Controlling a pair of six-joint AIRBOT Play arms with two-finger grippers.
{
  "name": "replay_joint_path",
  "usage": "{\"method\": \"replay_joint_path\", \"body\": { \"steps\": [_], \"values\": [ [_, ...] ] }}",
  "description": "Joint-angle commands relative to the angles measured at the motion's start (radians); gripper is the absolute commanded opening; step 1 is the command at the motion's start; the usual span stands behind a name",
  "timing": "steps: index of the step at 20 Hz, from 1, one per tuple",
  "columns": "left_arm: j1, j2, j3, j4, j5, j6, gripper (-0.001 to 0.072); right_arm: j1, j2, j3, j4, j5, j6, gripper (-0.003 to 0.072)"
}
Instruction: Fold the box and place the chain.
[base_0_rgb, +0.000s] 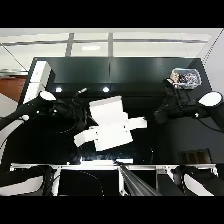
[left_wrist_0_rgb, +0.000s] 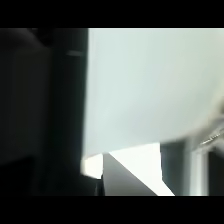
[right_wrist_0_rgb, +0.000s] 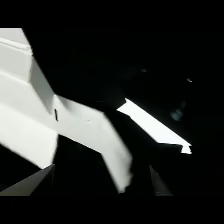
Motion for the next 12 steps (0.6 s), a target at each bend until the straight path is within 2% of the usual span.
{"method": "replay_joint_path", "body": {
  "steps": [1,3,4,9,12],
  "values": [
    [-0.151,0.09,0.014,0.101,0.253,0.199,0.0028,-0.034,0.0,0.048,-0.164,0.055,-0.178,0.0702],
    [-0.195,0.071,0.014,0.1,0.348,0.204,0.0029,-0.018,0.0,0.046,-0.195,0.013,-0.217,0.0703],
    [-0.203,0.052,0.014,0.1,0.356,0.205,0.0029,-0.009,0.0,0.044,-0.197,0.002,-0.249,0.0702],
    [-0.201,-0.016,0.014,0.103,0.343,0.215,0.0029,0.072,0.0,0.043,-0.197,-0.021,-0.365,0.0703],
    [-0.201,-0.024,0.014,0.104,0.336,0.22,0.0029,0.126,0.0,0.02,-0.198,-0.072,-0.397,0.0703]
  ]
}}
